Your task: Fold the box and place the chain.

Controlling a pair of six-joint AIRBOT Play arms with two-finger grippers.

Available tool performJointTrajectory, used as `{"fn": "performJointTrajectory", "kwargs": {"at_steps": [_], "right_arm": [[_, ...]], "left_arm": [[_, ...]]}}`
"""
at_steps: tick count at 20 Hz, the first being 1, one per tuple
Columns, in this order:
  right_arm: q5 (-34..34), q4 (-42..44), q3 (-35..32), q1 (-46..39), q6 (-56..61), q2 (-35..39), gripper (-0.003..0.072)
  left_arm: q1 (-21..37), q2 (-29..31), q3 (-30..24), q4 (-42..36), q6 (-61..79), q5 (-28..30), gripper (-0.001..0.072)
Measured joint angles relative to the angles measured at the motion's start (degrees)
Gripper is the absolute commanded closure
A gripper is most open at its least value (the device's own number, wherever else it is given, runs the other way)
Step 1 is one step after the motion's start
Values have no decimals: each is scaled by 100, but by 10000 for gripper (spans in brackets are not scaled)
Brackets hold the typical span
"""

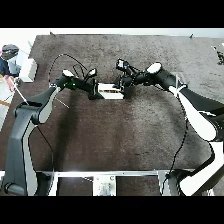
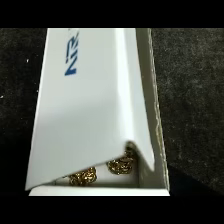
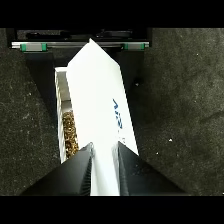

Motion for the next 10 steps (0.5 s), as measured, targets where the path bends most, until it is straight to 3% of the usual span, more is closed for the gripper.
{"fn": "performJointTrajectory", "kwargs": {"at_steps": [10], "right_arm": [[11, -28, -350, 0, 118, 0, 516]], "left_arm": [[0, 0, 2, 4, 22, 0, 264]]}}
